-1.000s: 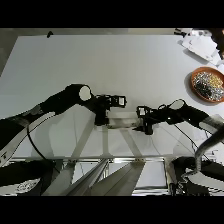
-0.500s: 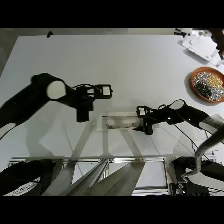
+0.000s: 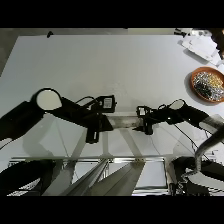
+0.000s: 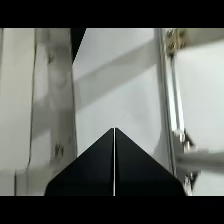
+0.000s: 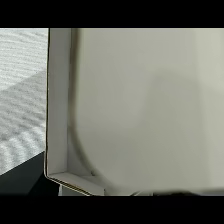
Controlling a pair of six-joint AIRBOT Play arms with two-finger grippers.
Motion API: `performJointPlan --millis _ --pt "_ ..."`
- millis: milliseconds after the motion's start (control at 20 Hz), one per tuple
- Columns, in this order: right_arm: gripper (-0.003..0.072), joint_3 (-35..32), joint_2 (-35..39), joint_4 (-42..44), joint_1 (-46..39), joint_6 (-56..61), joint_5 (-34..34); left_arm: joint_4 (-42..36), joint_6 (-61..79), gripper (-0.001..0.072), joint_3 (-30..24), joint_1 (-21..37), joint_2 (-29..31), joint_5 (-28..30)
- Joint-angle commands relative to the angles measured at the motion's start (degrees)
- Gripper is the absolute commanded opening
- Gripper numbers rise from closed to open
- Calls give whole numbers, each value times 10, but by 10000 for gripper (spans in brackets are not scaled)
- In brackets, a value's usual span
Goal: Fold the box and place the chain.
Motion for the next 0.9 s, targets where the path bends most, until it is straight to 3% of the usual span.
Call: performJointPlan --millis 0,150,300,500,850 --pt "406 0 0 0 0 0 0 -165 127 3 -21 -18 -67 121" --pt "406 0 0 0 0 0 0 -219 135 3 -21 -15 -118 298" --pt "406 0 0 0 0 0 0 -273 135 2 -21 -5 -146 396" --pt "406 0 0 0 0 0 0 -280 131 2 -21 2 -183 389" --pt "406 0 0 0 0 0 0 -228 22 2 -21 2 -256 316"
